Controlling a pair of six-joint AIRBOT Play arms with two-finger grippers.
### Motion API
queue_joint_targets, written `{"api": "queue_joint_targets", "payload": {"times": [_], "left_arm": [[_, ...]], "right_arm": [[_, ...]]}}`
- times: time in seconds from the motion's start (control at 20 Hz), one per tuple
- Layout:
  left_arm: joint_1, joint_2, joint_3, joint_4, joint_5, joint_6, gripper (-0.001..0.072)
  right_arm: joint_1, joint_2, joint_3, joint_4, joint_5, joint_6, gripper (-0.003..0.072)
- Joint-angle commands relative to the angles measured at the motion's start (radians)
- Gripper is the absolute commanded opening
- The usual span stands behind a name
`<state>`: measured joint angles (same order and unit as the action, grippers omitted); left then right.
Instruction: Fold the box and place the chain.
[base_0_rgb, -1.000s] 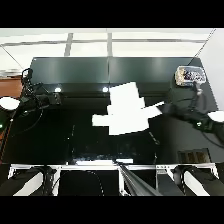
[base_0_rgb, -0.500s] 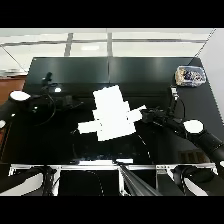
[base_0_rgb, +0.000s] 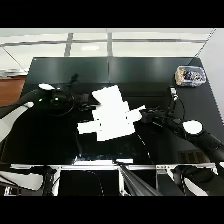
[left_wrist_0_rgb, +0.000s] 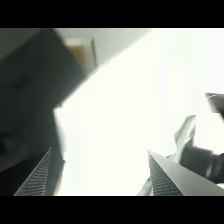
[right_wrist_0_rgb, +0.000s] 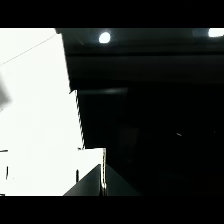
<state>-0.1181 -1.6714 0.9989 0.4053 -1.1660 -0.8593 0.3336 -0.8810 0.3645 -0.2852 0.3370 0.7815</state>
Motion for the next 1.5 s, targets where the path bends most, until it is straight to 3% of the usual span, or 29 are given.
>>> {"api": "queue_joint_targets", "payload": {"times": [0.0,0.2,0.25,0.35,0.45,0.55,0.65,0.75,0.8,0.9,0.95,1.05,1.25,1.35,1.45], "left_arm": [[-0.040,-0.106,0.113,0.064,-0.144,-0.016,0.0702],[-0.039,-0.179,0.180,-0.064,-0.399,0.170,0.0700],[-0.041,-0.193,0.204,-0.032,-0.439,0.176,0.0680],[-0.056,-0.208,0.260,0.119,-0.455,0.163,0.0512],[-0.069,-0.218,0.306,0.206,-0.465,0.149,0.0471],[-0.076,-0.233,0.341,0.220,-0.475,0.150,0.0348],[-0.079,-0.250,0.363,0.219,-0.481,0.151,0.0336],[-0.080,-0.260,0.367,0.219,-0.478,0.182,0.0069],[-0.080,-0.261,0.367,0.218,-0.467,0.183,0.0030],[-0.079,-0.260,0.370,0.197,-0.466,0.182,0.0029],[-0.079,-0.260,0.375,0.193,-0.468,0.169,0.0028],[-0.079,-0.243,0.383,0.202,-0.468,0.137,0.0025],[-0.080,-0.143,0.378,0.217,-0.457,0.133,0.0023],[-0.088,-0.048,0.319,0.215,-0.395,0.180,0.0022],[-0.111,0.085,0.174,0.209,-0.243,0.259,0.0022]], "right_arm": [[0.001,0.000,-0.001,0.000,-0.001,0.000,0.0017],[0.001,0.000,-0.001,0.000,-0.002,0.000,0.0017],[0.001,0.000,-0.001,0.000,-0.001,0.000,0.0017],[0.001,0.000,-0.001,0.000,-0.001,0.000,0.0017],[0.001,0.000,-0.001,-0.003,-0.002,0.000,0.0017],[0.001,0.000,-0.001,-0.003,-0.002,0.000,0.0017],[0.001,0.000,-0.001,-0.003,-0.002,0.000,0.0017],[0.001,0.000,-0.001,-0.003,-0.002,0.000,0.0018],[0.000,0.000,-0.001,-0.003,-0.002,0.000,0.0041],[-0.001,0.001,0.000,-0.004,-0.001,0.000,0.0571],[-0.007,0.002,0.004,-0.032,0.004,-0.001,0.0641],[-0.055,0.008,0.059,-0.251,0.110,0.000,0.0640],[-0.178,0.029,0.238,-0.692,0.437,0.023,0.0636],[-0.220,0.032,0.294,-0.776,0.534,0.030,0.0630],[-0.248,0.032,0.303,-0.763,0.523,0.029,0.0631]]}}
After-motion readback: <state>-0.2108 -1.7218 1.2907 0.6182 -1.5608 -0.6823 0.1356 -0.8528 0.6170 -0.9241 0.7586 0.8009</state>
